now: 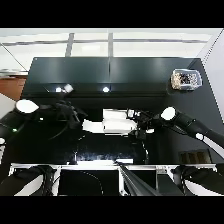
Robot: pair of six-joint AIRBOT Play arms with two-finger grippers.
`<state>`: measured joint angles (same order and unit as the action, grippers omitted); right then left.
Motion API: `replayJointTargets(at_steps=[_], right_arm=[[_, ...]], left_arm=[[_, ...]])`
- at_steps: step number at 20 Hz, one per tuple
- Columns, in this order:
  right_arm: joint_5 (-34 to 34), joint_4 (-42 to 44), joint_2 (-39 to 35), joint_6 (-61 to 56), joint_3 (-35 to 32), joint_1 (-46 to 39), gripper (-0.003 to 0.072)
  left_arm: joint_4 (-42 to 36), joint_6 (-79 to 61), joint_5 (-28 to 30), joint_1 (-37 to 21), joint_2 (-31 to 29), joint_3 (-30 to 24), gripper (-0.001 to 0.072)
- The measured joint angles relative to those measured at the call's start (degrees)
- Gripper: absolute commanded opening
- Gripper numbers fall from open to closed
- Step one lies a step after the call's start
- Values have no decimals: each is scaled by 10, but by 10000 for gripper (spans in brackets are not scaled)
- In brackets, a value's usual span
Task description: Fold the box and place the chain.
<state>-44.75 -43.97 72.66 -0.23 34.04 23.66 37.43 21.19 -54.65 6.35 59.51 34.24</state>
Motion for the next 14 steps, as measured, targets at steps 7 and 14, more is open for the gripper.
replayJointTargets(at_steps=[7,14], right_arm=[[0,0,0,0,0,0,402],[0,0,0,0,0,0,402]], left_arm=[[25,295,-76,-171,42,-20,26],[7,390,-85,-137,150,-30,26]])
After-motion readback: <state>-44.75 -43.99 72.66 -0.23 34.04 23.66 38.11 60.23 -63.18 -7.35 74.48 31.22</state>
